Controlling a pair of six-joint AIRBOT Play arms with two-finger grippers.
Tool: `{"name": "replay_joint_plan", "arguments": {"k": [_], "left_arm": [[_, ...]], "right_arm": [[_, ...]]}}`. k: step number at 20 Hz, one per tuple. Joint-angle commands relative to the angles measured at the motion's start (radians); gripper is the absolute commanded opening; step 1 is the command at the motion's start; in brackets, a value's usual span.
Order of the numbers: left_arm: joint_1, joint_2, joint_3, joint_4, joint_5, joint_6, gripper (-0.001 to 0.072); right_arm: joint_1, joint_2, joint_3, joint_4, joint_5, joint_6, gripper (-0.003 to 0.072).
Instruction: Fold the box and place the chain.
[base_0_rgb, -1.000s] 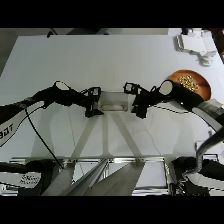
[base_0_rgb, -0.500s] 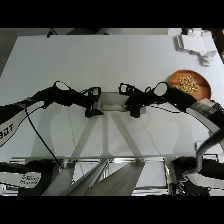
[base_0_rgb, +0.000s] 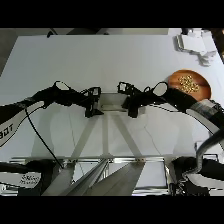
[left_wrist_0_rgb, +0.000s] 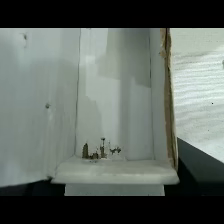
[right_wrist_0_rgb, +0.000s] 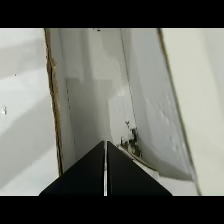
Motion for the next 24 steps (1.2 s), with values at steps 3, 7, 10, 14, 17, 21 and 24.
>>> {"name": "replay_joint_plan", "arguments": {"k": [3,7,10,14,17,21,24], "left_arm": [[-0.001,0.0,-0.001,0.0,0.0,0.0,0.0278],[-0.001,0.0,-0.001,0.0,0.0,0.0,0.0278],[-0.001,0.0,-0.001,0.0,0.0,0.0,0.0278],[-0.001,0.0,-0.001,0.0,0.0,0.0,0.0278],[-0.001,0.0,-0.001,0.0,0.0,0.0,0.0278],[-0.001,0.0,-0.001,0.0,0.0,0.0,0.0278],[-0.001,0.0,-0.001,0.0,0.0,0.0,0.0278]], "right_arm": [[-0.055,0.188,-0.014,-0.239,0.008,0.373,0.0015],[-0.227,0.375,-0.104,-0.263,0.014,0.509,0.0014],[-0.375,0.404,-0.17,-0.262,0.061,0.679,0.0013],[-0.438,0.365,-0.27,-0.205,0.114,0.755,0.001],[-0.437,0.288,-0.321,-0.061,0.114,0.752,0.001],[-0.376,0.143,-0.322,0.182,0.072,0.668,0.0009],[-0.325,0.054,-0.322,0.35,0.042,0.596,0.0009]]}}
